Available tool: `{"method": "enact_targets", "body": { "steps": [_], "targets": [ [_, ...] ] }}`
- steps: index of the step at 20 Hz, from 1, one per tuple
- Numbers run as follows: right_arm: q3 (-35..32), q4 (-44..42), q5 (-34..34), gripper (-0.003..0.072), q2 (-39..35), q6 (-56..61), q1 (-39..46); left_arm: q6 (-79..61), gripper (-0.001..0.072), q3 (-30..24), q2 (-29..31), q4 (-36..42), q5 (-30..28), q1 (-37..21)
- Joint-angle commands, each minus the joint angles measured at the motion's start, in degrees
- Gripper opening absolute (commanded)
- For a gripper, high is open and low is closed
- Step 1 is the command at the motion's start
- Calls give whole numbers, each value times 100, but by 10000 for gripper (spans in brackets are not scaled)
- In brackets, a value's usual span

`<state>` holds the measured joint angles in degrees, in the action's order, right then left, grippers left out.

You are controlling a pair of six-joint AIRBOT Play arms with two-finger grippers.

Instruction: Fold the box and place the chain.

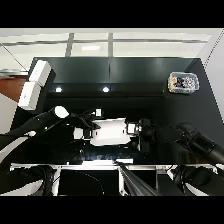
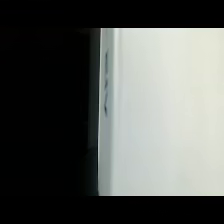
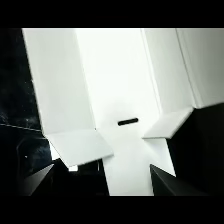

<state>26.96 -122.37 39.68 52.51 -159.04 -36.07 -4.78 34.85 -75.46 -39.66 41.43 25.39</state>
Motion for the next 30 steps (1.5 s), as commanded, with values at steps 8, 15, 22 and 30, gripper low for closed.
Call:
{"method": "enact_targets", "body": {
  "steps": [8, 15, 22, 30],
  "targets": [
    [2, -367, -1268, 698, 264, 376, -671, 4, 27, 2, -4, -13, -35, 4],
    [94, -157, -1316, 698, 258, 481, -667, 7, 27, 2, -2, 7, -26, 4],
    [243, 94, -1268, 698, 264, 992, -321, 2, 25, 4, 20, 4, -33, 7],
    [269, -627, -1325, 698, 621, -533, -153, 4, 26, 96, 26, 4, -31, 7]
  ]
}}
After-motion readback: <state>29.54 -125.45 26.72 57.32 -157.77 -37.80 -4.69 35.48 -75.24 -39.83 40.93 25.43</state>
